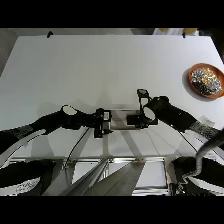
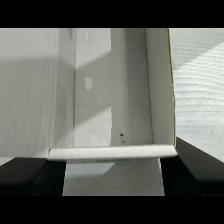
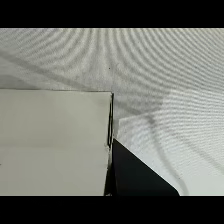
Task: Fold the box and place the chain.
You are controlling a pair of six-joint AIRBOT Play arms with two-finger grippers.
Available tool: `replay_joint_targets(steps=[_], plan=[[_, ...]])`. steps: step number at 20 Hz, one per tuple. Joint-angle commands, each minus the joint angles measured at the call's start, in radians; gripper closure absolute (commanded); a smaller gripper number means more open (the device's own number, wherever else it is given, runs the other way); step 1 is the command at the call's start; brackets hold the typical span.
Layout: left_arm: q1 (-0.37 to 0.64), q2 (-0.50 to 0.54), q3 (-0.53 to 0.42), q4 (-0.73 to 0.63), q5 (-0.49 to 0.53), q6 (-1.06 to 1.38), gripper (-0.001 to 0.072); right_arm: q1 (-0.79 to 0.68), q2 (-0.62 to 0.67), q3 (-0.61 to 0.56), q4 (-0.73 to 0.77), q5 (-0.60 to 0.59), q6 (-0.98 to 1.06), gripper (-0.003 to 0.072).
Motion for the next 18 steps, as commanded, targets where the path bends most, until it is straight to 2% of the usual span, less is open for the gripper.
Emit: replay_joint_targets(steps=[1,2,12,13,16,17,18], plan=[[0.001,0.000,0.000,0.000,0.001,-0.001,0.0576,0.002,-0.002,0.000,-0.011,0.002,0.002,0.0591],[0.001,0.000,0.000,0.000,0.001,-0.001,0.0576,0.002,-0.002,0.000,-0.020,0.003,0.002,0.0490],[0.001,0.000,0.000,0.000,0.001,-0.001,0.0576,0.004,-0.033,0.000,-0.062,0.011,0.007,0.0502],[0.001,0.000,0.000,0.000,0.001,-0.001,0.0576,0.010,-0.036,0.000,-0.062,0.008,0.007,0.0531],[0.001,0.000,0.000,0.000,0.001,-0.001,0.0576,0.009,-0.038,0.000,-0.039,-0.021,0.032,0.0536],[0.001,0.000,0.000,0.000,0.001,-0.001,0.0576,0.009,-0.038,0.000,-0.039,-0.024,0.032,0.0569],[0.001,0.000,0.000,0.000,0.001,-0.001,0.0576,0.009,-0.038,0.000,-0.040,-0.023,0.031,0.0673]])
